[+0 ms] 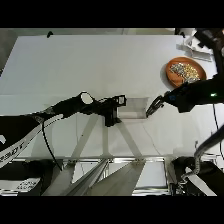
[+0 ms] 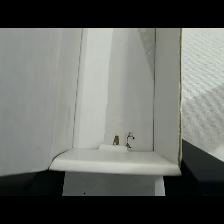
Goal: Fold the box and place the chain.
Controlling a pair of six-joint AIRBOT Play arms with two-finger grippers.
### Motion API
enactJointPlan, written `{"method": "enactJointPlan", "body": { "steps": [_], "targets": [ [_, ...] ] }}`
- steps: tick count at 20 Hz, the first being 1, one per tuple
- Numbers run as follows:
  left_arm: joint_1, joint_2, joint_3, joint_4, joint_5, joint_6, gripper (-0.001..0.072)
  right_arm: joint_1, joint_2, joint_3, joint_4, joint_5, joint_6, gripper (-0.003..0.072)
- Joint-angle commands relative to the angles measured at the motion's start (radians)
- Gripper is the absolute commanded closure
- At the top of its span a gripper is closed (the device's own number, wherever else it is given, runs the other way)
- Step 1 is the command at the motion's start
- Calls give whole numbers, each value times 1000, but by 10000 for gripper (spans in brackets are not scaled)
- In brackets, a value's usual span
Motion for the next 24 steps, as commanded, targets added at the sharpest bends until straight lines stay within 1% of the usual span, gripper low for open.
{"method": "enactJointPlan", "body": {
  "steps": [1, 4, 7, 10, 13, 17, 19, 24],
  "targets": [
    [0, 0, 1, 0, 0, 0, 620, 10, 0, -163, 4, -109, -24, 674],
    [0, 0, 1, 0, 0, 0, 620, 10, 0, -291, 11, -232, -30, 674],
    [0, 0, 1, 0, 0, 0, 620, 14, 0, -391, 40, -367, -33, 676],
    [0, 0, 1, 0, 1, 0, 620, 79, -21, -434, 131, -498, -95, 676],
    [0, 0, 1, 0, 0, 0, 620, 172, -67, -434, 136, -635, -97, 674],
    [0, 0, 1, 0, 0, 0, 620, 218, -123, -434, 86, -687, -39, 674],
    [0, 0, 1, 0, 0, 0, 620, 218, -152, -434, 45, -691, 1, 674],
    [0, 0, 1, 0, 0, 0, 620, 218, -245, -436, 39, -688, 8, 673]
  ]
}}
